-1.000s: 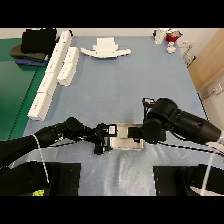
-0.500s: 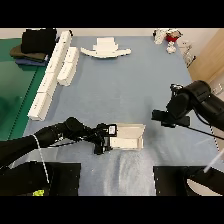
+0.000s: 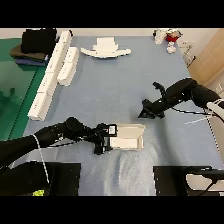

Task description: Fold the box.

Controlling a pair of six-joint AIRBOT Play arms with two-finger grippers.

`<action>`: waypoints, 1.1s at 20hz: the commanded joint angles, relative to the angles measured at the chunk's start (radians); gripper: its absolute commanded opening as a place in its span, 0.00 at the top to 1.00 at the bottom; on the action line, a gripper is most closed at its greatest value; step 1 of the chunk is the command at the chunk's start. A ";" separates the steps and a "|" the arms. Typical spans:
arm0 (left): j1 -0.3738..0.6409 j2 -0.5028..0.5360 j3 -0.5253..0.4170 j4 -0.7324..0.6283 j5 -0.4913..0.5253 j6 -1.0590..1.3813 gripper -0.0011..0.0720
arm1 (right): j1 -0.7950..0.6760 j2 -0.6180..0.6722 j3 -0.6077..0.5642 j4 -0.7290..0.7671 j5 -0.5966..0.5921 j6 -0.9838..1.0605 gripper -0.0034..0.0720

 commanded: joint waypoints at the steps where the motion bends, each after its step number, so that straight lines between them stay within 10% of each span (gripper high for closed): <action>1: 0.000 0.000 0.000 0.000 0.000 0.000 0.42 | 0.049 -0.047 0.023 0.108 -0.195 -0.219 0.95; 7: 0.000 0.000 0.000 0.000 0.000 0.000 0.42 | 0.249 0.073 0.005 -0.129 -0.170 -0.225 0.95; 22: 0.000 0.000 0.000 0.000 0.000 0.000 0.42 | 0.715 0.562 -0.441 -0.352 0.657 -0.412 0.95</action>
